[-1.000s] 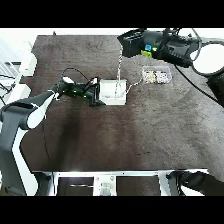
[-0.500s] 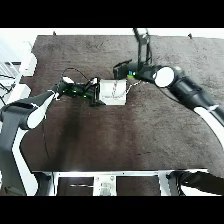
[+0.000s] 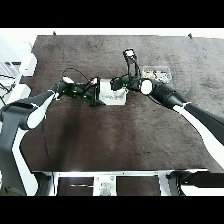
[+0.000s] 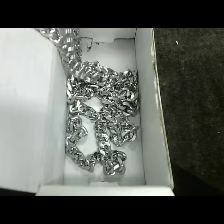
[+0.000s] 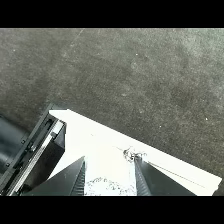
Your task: Fold the box and place the chain.
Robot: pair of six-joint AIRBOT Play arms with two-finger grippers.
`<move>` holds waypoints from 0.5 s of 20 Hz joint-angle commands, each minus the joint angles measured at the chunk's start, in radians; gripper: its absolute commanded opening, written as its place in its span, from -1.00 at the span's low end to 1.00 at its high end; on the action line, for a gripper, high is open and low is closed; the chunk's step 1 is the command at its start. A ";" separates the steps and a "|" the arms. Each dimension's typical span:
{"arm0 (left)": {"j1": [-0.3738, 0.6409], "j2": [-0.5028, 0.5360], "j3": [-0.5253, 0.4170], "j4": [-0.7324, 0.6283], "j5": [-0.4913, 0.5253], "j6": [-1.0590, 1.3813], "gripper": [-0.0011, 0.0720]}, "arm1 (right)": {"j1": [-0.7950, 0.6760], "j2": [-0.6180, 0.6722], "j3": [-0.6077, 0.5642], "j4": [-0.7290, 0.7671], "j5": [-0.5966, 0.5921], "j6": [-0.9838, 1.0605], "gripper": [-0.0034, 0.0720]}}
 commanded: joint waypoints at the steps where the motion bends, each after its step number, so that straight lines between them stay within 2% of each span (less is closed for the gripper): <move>1: 0.000 0.000 0.000 0.000 0.000 0.000 0.39 | -0.008 0.044 -0.002 -0.009 0.025 -0.001 0.04; 6: 0.000 0.000 0.000 0.000 0.000 0.000 0.39 | -0.065 0.169 -0.002 -0.010 0.027 -0.001 0.05; 10: 0.000 0.000 0.000 0.000 0.000 0.000 0.39 | -0.161 0.188 -0.023 -0.009 0.029 0.000 0.05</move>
